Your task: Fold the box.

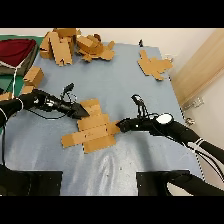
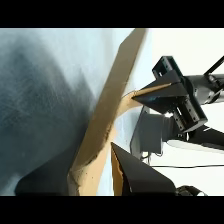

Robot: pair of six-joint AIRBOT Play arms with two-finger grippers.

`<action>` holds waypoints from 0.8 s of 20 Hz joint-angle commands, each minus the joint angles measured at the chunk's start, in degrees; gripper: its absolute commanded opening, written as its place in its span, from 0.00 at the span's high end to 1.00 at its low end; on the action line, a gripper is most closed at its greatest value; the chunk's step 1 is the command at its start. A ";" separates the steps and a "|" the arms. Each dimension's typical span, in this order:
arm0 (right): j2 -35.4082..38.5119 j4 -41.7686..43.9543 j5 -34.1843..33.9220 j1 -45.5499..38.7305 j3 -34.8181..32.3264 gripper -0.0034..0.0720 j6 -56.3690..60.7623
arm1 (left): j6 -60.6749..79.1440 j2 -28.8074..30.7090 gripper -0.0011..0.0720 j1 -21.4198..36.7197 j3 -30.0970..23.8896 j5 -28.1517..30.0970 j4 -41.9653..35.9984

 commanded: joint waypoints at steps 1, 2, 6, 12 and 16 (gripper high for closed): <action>0.04 -0.04 0.02 0.07 0.00 0.96 0.02 | 0.85 -0.04 0.58 0.04 0.07 1.81 -1.33; 0.04 -0.04 0.02 0.07 0.00 0.96 0.02 | 0.85 -0.04 0.58 0.04 0.07 1.99 -1.51; 0.04 -0.09 0.00 0.07 0.00 0.96 0.00 | 1.51 -0.04 0.58 0.04 0.07 1.73 -1.62; 0.04 -0.22 -0.11 0.04 0.00 0.96 0.00 | 6.32 -0.04 0.77 -2.49 0.07 1.27 -1.36; 0.04 -0.20 -0.35 0.02 0.00 0.96 0.57 | 12.35 0.04 0.96 -3.02 0.09 -2.25 -1.14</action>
